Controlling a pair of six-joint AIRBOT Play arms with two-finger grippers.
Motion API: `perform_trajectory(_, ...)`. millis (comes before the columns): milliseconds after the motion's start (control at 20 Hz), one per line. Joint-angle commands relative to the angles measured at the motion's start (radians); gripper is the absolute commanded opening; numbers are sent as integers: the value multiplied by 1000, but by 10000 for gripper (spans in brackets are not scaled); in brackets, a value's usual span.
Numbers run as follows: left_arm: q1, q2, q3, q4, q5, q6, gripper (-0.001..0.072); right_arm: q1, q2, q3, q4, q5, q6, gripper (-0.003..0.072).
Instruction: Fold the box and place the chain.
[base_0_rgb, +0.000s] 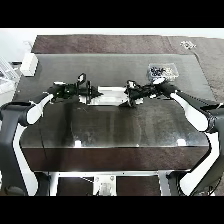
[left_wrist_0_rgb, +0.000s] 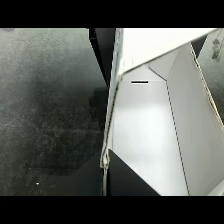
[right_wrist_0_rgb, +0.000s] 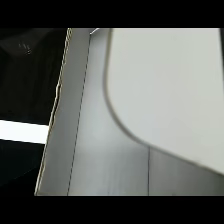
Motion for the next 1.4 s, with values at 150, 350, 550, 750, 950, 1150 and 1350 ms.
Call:
perform_trajectory(150,0,0,0,0,1,0,22,-2,-3,0,0,2,-7,661)
perform_trajectory(350,0,0,0,0,0,0,21,-4,-8,0,3,5,-7,659)
perform_trajectory(550,0,0,0,0,1,0,21,-5,-11,0,10,5,-7,657)
perform_trajectory(750,0,0,0,0,0,0,21,-5,-11,1,10,5,-8,598)
perform_trajectory(950,0,0,0,0,0,0,21,-5,-11,1,11,6,-10,587)
perform_trajectory(1150,0,0,0,0,0,0,21,-5,-11,0,10,6,-11,587)
perform_trajectory(1350,0,0,0,0,1,0,21,-5,-11,0,10,5,-11,587)
